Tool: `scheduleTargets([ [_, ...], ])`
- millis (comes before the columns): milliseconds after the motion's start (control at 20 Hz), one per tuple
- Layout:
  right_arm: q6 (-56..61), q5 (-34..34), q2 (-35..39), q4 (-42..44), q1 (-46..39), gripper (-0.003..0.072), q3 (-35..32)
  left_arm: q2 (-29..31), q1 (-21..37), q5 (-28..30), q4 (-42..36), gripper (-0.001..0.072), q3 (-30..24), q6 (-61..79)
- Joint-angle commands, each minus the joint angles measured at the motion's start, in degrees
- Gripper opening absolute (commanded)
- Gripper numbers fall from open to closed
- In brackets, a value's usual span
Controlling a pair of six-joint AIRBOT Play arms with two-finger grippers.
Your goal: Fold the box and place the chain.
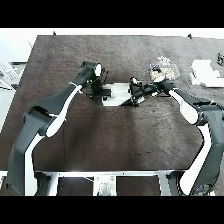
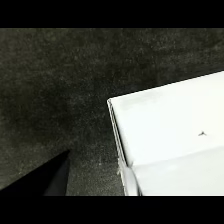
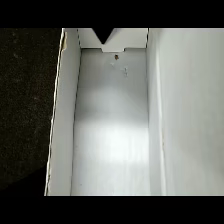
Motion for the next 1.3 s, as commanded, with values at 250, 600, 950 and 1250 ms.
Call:
scheduleTargets([
  [250, 0.2, 0.0, 0.0, 0.1, 0.0, 0.0456, 0.0, 0.1, -0.8, -1.9, 1.0, 0.0459, 0.8, 0.7],
  [600, 0.2, 0.0, 0.0, 0.1, 0.0, 0.0457, 0.0, 0.0, -0.9, -2.0, 1.5, 0.0289, 1.0, 1.7],
  [950, 0.2, 0.0, 0.0, 0.1, 0.0, 0.0456, 0.0, 0.0, -1.2, -0.8, 1.4, 0.0040, 1.0, 2.3],
  [1250, 0.2, 0.0, 0.0, 0.1, 0.0, 0.0457, 0.0, 0.0, -1.4, 0.2, 1.1, 0.0075, 1.0, 2.6],
])
